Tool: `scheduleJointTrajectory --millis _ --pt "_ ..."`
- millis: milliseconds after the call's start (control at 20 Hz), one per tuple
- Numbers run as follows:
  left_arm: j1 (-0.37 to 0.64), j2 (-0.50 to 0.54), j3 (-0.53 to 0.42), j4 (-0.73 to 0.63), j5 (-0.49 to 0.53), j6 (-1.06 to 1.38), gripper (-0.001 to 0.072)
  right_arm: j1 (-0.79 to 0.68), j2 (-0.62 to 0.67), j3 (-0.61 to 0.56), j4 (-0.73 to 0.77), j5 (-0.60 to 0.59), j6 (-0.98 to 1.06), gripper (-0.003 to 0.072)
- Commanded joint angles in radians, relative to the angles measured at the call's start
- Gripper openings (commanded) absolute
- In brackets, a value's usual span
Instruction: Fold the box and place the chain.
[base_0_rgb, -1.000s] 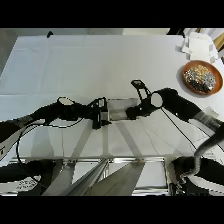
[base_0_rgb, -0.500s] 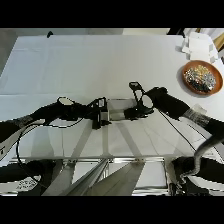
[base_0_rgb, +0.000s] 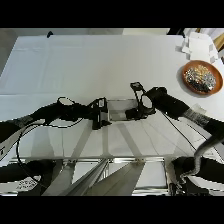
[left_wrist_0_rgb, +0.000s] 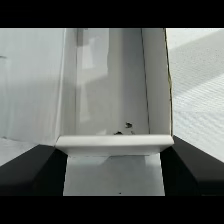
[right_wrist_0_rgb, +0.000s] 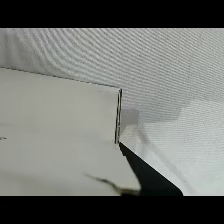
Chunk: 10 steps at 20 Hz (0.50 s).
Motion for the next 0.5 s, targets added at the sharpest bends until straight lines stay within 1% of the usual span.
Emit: scheduleJointTrajectory --millis 0,50,100,250,300,400,450 --pt "0.0 0.0 0.001 -0.001 0.002 -0.001 0.0137 0.001 -0.001 0.001 -0.023 -0.024 0.061 0.0132" --pt "0.0 0.0 0.001 -0.001 0.003 -0.002 0.0137 0.001 -0.001 0.001 -0.031 -0.035 0.075 0.0137" --pt "0.0 0.0 0.001 -0.001 0.002 -0.002 0.0137 0.001 -0.001 0.001 -0.037 -0.043 0.085 0.0179" --pt "0.0 0.0 0.001 -0.001 0.002 -0.001 0.0137 0.001 -0.023 0.001 -0.041 -0.045 0.093 0.0185" --pt "0.0 0.0 0.001 -0.001 0.002 -0.001 0.0137 0.006 -0.037 0.001 -0.044 -0.042 0.108 0.0202" --pt "0.0 0.0 0.001 -0.001 0.003 -0.001 0.0137 0.02 -0.05 0.001 -0.048 -0.043 0.108 0.0199" --pt "0.0 0.0 0.001 -0.001 0.002 -0.002 0.0137 0.026 -0.05 0.001 -0.054 -0.045 0.109 0.0172"
